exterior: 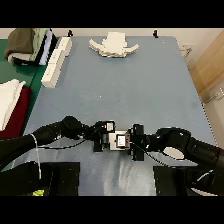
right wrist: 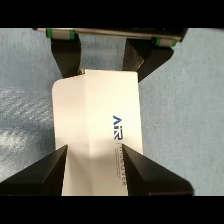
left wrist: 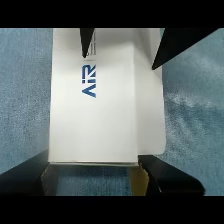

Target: Fold the box.

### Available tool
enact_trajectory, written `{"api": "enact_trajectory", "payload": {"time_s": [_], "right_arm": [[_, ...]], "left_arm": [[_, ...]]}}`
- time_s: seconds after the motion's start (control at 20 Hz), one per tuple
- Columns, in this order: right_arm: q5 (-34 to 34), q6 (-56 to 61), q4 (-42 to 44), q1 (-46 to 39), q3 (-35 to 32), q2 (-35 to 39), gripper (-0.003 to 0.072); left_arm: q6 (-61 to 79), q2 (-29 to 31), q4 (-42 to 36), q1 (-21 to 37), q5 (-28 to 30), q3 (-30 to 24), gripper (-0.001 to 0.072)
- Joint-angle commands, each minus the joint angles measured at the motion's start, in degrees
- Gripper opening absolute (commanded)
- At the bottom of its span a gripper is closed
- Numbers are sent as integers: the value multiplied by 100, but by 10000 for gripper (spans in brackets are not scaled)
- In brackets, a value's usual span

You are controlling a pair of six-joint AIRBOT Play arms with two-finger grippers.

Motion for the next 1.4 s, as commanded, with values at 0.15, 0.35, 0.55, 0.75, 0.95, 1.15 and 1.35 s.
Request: {"api": "enact_trajectory", "payload": {"time_s": [0.15,0.35,0.55,0.75,0.95,1.15,1.35], "right_arm": [[-175,0,-549,4,-2,-166,531],[-310,-2,-798,4,9,-155,518],[-308,-2,-680,7,9,114,518],[-326,-2,-686,7,9,518,518],[-468,-2,-831,4,9,588,518],[-704,2,-1222,-4,9,507,518],[-621,-2,-863,7,9,520,518]], "left_arm": [[2,-2,0,-2,0,4,463],[2,-2,0,-2,2,4,463],[2,-2,0,-2,2,4,463],[2,-2,0,-2,2,4,463],[2,-2,0,-2,0,4,463],[2,-2,0,-2,2,4,463],[2,-2,0,-2,2,4,463]]}}
